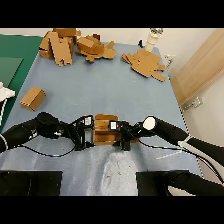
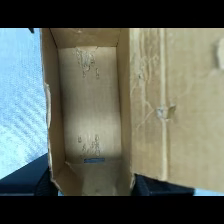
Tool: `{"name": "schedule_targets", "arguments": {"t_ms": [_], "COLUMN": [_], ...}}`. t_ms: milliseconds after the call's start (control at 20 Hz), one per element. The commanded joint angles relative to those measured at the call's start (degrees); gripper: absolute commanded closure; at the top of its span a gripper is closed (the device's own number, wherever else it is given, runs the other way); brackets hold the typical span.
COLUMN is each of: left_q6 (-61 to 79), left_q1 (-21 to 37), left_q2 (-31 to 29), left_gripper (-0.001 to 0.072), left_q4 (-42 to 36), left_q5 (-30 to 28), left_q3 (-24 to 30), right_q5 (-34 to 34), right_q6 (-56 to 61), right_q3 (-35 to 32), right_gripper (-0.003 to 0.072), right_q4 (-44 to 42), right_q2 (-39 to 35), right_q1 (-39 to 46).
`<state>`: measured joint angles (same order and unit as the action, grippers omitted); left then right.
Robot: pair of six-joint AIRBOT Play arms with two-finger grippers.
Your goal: Fold the box.
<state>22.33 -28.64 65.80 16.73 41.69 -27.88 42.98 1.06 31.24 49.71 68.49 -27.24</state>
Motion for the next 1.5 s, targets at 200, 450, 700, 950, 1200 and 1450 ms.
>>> {"name": "schedule_targets", "arguments": {"t_ms": [200,450,700,950,1200,1450], "left_q6": [-0.8,-0.8,-0.3,2.7,3.4,3.4], "left_q1": [-1.0,-3.1,-6.0,-6.0,-6.0,-6.0], "left_q2": [2.4,3.2,3.6,3.8,3.8,4.2], "left_gripper": [0.0010,0.0011,0.0010,0.0011,0.0011,0.0012], "left_q4": [0.0,1.0,3.4,4.1,3.8,1.0], "left_q5": [-1.1,-3.3,-7.8,-7.8,-7.7,-7.7], "left_q3": [-0.1,-1.0,-1.1,-1.1,-1.1,-1.6], "right_q5": [-0.1,-0.1,-0.1,-0.1,-0.1,-0.1], "right_q6": [0.0,0.0,0.0,0.0,0.0,0.0], "right_q3": [0.0,0.1,0.1,0.0,0.0,0.0], "right_gripper": [0.0239,0.0239,0.0239,0.0239,0.0239,0.0239], "right_q4": [0.0,0.0,0.0,0.0,0.0,0.0], "right_q2": [0.0,0.0,0.0,0.0,0.0,0.0], "right_q1": [0.0,0.0,0.0,0.0,0.0,0.0]}}
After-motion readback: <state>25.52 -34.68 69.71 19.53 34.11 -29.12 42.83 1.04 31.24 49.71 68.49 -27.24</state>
